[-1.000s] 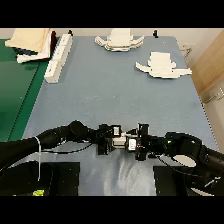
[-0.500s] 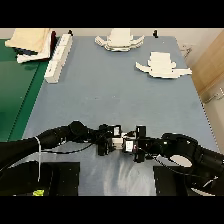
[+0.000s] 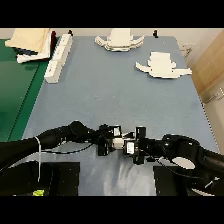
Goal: Fold the box.
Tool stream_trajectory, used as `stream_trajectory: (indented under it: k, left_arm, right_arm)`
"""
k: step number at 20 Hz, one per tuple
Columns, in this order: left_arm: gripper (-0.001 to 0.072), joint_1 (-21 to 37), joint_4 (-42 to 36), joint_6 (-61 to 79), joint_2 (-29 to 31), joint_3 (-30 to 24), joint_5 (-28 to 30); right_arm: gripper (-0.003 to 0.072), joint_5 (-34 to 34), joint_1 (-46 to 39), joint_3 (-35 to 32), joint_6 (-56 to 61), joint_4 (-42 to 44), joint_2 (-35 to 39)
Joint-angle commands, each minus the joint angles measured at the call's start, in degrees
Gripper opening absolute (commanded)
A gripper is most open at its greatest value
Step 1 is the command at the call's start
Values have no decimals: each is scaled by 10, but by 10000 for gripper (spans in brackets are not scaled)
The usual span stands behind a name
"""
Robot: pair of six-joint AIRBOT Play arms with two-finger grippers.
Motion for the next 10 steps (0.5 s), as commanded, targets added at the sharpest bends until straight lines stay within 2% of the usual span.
stream_trajectory:
  k: [1,3,4,5,7,10]
  left_arm:
    - [460,1,0,0,0,0,0]
    - [460,1,0,0,0,0,0]
    - [460,1,0,0,0,0,0]
    - [460,1,0,0,0,0,0]
    - [460,1,0,0,0,0,0]
    - [460,1,0,0,0,0,0]
  right_arm:
    - [405,23,1,1,45,4,40]
    - [403,76,1,0,149,11,78]
    - [273,105,1,0,219,10,95]
    - [-2,126,-1,-2,287,7,110]
    - [1,117,-1,-17,409,-17,125]
    - [0,40,-1,-60,499,-20,146]
